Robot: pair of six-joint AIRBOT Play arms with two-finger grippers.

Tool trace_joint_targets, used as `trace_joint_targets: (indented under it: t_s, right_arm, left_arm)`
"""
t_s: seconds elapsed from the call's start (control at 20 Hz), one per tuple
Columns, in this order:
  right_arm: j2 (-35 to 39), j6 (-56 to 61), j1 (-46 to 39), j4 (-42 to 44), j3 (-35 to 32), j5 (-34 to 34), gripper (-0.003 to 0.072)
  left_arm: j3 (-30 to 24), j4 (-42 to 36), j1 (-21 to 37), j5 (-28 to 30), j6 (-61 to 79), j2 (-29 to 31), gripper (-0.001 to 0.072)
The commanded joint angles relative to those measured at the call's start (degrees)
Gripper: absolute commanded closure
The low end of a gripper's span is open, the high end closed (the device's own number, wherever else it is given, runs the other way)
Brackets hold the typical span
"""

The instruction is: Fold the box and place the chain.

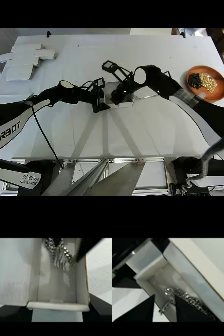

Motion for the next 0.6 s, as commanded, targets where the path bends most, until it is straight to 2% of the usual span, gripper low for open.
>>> trace_joint_targets:
  t_s: [0.0,0.1,0.3,0.55]
  right_arm:
    - [0.13,0.68,0.04,-0.48,0.07,1.51,0.0382]
    - [3.45,0.61,0.00,-0.87,0.07,1.29,0.0389]
    - [11.43,-0.55,-1.60,-6.97,0.07,2.05,0.0388]
    - [14.84,-3.65,-15.74,-7.21,-0.15,11.15,0.0387]
  left_arm:
    - [0.02,0.02,0.00,0.02,0.00,0.04,0.0230]
    - [0.02,0.02,0.00,0.00,0.00,0.04,0.0230]
    - [0.02,0.00,0.00,0.02,0.00,0.04,0.0230]
    - [0.02,0.00,0.00,0.02,0.00,0.04,0.0230]
